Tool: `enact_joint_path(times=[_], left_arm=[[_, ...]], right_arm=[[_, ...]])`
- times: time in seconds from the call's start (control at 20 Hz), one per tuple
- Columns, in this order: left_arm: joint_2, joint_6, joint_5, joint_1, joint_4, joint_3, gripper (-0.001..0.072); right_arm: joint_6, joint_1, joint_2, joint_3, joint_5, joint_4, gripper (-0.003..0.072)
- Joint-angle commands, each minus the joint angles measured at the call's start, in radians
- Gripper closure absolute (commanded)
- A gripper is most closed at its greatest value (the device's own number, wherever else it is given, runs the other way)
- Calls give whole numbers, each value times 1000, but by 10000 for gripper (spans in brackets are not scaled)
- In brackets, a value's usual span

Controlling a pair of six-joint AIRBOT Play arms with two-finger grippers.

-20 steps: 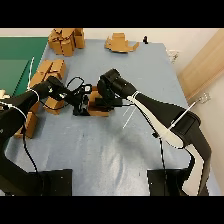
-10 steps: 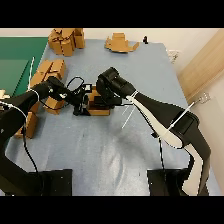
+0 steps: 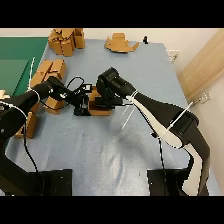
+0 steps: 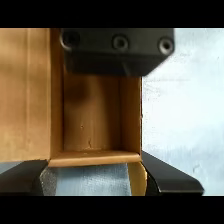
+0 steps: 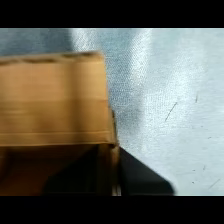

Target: Fold the box.

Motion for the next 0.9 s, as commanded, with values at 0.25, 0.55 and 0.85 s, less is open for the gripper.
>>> enact_joint_path(times=[0.25,0.55,0.85], left_arm=[[1,0,1,2,7,1,187],[1,0,1,2,7,1,187],[1,-1,1,2,7,1,187]], right_arm=[[-8,-7,19,0,-22,-29,331],[-19,-8,19,0,-67,-77,330],[-20,-8,-13,-1,16,-58,331]])
